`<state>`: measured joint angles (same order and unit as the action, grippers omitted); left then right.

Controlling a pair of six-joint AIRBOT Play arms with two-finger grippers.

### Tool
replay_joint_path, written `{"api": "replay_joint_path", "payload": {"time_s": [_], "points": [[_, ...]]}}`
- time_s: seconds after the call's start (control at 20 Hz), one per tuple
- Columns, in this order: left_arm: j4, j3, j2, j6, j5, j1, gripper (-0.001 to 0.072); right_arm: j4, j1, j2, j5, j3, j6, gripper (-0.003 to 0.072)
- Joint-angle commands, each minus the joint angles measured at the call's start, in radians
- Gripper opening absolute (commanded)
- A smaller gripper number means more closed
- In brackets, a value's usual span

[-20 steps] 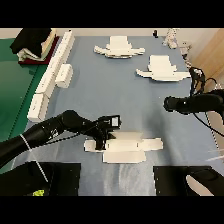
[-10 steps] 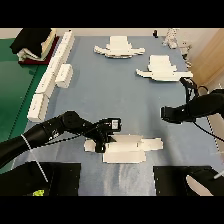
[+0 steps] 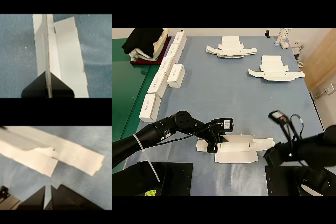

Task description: Fold the box.

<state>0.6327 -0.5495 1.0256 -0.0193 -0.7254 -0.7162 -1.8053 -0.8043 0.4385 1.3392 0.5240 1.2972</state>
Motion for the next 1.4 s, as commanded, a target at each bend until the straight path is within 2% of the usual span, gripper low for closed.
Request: {"api": "replay_joint_path", "payload": {"time_s": [0.0,0.05,0.25,0.4,0.55,0.7,1.0,1.35], "points": [[-0.001,-0.001,0.000,0.000,0.001,0.001,0.0015,0.161,-0.265,-0.060,-0.127,-0.078,0.163,0.0720],[-0.001,-0.001,0.000,0.000,0.001,0.001,0.0015,0.218,-0.310,-0.031,-0.184,-0.085,0.217,0.0720],[-0.001,-0.001,0.000,0.000,0.000,-0.001,0.0015,0.246,-0.434,0.174,-0.356,-0.113,0.352,0.0720],[-0.001,-0.001,0.000,0.000,0.000,-0.001,0.0015,0.356,-0.487,0.340,-0.443,-0.114,0.307,0.0720],[-0.001,-0.001,0.000,0.000,0.000,-0.001,0.0015,0.483,-0.487,0.435,-0.500,-0.112,0.148,0.0720],[-0.001,-0.001,0.000,0.000,0.001,-0.001,0.0015,0.578,-0.487,0.438,-0.472,-0.073,-0.018,0.0720],[-0.001,-0.001,0.000,0.000,0.000,-0.001,0.0015,0.627,-0.487,0.391,-0.311,0.012,-0.285,0.0720],[-0.001,-0.001,0.000,0.000,0.000,-0.001,0.0015,0.630,-0.487,0.389,-0.257,0.015,-0.374,0.0720]]}}
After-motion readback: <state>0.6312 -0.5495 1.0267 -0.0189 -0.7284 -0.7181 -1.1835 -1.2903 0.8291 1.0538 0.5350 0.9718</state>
